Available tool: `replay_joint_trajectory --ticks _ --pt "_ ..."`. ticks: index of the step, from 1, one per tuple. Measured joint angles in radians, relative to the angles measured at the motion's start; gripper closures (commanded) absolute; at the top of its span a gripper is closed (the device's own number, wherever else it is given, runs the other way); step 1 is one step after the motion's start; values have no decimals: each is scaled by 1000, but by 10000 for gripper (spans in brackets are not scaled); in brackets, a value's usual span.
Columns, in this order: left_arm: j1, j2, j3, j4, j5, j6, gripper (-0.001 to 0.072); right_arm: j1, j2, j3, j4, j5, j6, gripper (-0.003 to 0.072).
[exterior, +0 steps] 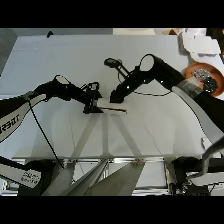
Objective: Fold the box and place the chain.
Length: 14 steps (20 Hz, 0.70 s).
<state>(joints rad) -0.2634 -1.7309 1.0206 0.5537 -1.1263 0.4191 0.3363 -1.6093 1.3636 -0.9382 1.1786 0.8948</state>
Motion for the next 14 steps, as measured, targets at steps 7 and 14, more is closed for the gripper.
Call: replay_joint_trajectory --ticks 7,14 --pt "0 0 0 -1 0 -3 432 105 113 -139 -195 -281 -103 392" --pt "0 0 0 0 0 0 432 163 176 -219 -243 -412 -117 469"
